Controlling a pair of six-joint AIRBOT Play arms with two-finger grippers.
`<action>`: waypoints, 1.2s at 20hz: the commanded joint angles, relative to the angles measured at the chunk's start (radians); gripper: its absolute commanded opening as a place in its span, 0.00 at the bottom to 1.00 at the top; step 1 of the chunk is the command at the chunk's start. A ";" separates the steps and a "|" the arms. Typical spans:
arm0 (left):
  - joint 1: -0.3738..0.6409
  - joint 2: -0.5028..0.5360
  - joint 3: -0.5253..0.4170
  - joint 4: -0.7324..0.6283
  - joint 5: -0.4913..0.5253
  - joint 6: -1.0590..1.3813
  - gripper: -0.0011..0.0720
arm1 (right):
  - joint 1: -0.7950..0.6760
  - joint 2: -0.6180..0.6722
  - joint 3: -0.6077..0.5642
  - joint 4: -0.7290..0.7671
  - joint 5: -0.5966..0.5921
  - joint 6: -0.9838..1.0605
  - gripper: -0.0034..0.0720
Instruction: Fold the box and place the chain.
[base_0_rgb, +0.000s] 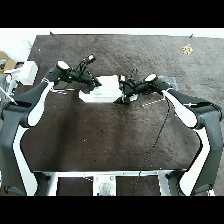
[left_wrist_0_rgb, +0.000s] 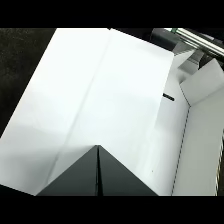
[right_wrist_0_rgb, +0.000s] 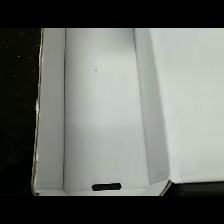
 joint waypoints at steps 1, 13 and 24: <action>-0.011 -0.003 0.000 0.032 -0.021 -0.002 0.03 | 0.001 0.000 0.000 -0.002 0.000 -0.001 0.83; -0.011 0.012 0.160 0.021 -0.159 -0.028 0.03 | 0.001 0.000 0.000 -0.002 0.000 -0.001 0.83; 0.076 0.134 0.143 0.336 -0.517 -0.051 0.03 | 0.001 0.000 0.000 -0.002 0.000 -0.001 0.83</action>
